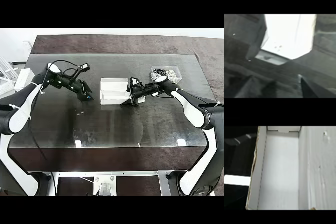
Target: Fold the box and place the chain.
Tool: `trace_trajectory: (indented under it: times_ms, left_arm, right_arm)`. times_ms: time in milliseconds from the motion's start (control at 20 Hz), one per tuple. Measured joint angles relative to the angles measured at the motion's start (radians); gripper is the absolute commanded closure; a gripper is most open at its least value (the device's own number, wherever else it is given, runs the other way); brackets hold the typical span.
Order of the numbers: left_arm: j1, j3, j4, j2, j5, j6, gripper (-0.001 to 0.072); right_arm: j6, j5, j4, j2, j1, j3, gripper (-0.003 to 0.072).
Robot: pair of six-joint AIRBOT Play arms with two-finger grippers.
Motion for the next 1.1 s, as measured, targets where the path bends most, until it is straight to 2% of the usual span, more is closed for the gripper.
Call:
trace_trajectory:
  times_ms: [200, 400, 600, 1100]
  left_arm:
    - [0.000, -0.036, -0.071, 0.000, 0.043, 0.234, -0.0011]
    - [-0.001, -0.045, -0.167, -0.033, 0.028, 0.415, -0.0011]
    - [-0.001, -0.047, -0.235, -0.065, 0.009, 0.491, -0.0011]
    - [-0.013, -0.047, -0.297, -0.097, -0.010, 0.544, -0.0011]
  right_arm:
    - [0.000, 0.000, 0.000, 0.000, 0.000, 0.000, 0.0104]
    - [0.000, 0.000, 0.000, 0.000, 0.000, 0.000, 0.0104]
    - [0.000, 0.000, 0.000, 0.000, 0.000, 0.000, 0.0104]
    - [0.000, 0.000, 0.000, 0.000, 0.000, 0.000, 0.0105]
